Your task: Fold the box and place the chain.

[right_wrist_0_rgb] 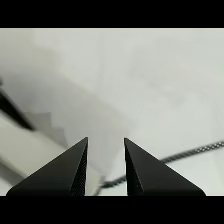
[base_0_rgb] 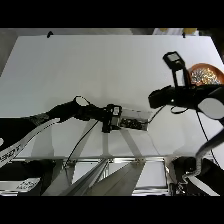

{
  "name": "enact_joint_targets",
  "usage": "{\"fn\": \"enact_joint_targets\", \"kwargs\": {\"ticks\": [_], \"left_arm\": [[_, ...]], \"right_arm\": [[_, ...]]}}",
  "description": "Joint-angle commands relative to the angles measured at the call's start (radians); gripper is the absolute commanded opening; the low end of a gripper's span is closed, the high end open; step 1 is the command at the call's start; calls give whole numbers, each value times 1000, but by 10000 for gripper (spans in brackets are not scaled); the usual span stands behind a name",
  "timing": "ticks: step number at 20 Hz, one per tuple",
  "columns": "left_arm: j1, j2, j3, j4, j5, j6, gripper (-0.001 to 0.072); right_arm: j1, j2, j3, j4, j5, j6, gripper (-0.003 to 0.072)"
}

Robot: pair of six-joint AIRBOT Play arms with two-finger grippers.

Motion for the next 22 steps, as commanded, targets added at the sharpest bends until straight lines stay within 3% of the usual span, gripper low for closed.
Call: {"fn": "enact_joint_targets", "kwargs": {"ticks": [1, 4, 11, 22], "left_arm": [[1, 0, 0, 0, 0, 0, 15], [1, 0, 0, 0, 0, 0, 15], [1, 0, 0, 0, 0, 0, 15], [1, 0, 0, 0, 0, 0, 15]], "right_arm": [[-182, -71, 16, -34, 76, -25, 230], [-246, -174, 15, -31, 118, -43, 230], [-246, -351, 13, 11, 88, -42, 232], [-246, -425, -69, 24, -2, -42, 231]]}}
